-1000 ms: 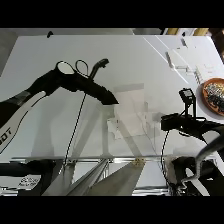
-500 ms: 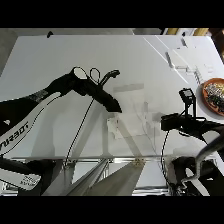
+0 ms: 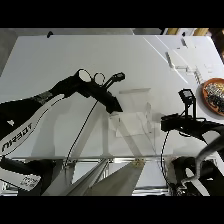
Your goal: Fold the box and place the chain.
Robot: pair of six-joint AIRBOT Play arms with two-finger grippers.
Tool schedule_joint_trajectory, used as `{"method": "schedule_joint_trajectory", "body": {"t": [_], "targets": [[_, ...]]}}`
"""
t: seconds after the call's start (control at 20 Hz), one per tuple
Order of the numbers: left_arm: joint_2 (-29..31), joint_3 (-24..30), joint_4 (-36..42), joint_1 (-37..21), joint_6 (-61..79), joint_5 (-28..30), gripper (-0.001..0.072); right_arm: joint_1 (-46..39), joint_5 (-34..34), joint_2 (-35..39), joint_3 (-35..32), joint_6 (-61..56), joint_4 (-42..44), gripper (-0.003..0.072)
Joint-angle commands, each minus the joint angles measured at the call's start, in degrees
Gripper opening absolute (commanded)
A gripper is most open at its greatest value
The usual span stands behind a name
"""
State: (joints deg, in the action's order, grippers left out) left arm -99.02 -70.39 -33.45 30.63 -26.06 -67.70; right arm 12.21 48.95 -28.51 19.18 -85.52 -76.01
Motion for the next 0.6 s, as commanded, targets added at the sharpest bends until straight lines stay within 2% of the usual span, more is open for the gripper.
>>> {"method": "schedule_joint_trajectory", "body": {"t": [0.0,0.1,0.15,0.25,0.35,0.45,0.55], "targets": [[0.0,-0.04,-0.52,0.07,6.97,0.37,0.0003,0.07,0.24,0.04,-0.04,0.02,0.24,0.0043],[0.7,-0.04,-0.72,0.07,8.11,0.39,0.0,0.07,-0.22,0.2,0.26,0.55,1.75,0.0236],[1.79,-0.02,-1.68,0.07,8.09,0.35,-0.0002,0.04,-0.11,0.39,0.98,1.51,3.23,0.0304],[5.18,0.42,-6.21,0.04,8.04,-1.68,-0.0006,0.04,1.14,1.29,4.24,4.15,5.79,0.0321],[9.64,3.74,-8.22,0.11,9.14,-2.67,-0.0007,0.04,5.53,2.62,9.2,6.67,5.11,0.0344],[14.67,10.91,-4.11,0.35,17.22,0.83,-0.0007,0.04,9.88,4.33,13.07,8.26,3.56,0.0347],[17.57,17.33,-0.17,0.7,24.2,7.54,-0.0006,0.04,12.13,6.19,13.92,8.26,2.97,0.0347]]}}
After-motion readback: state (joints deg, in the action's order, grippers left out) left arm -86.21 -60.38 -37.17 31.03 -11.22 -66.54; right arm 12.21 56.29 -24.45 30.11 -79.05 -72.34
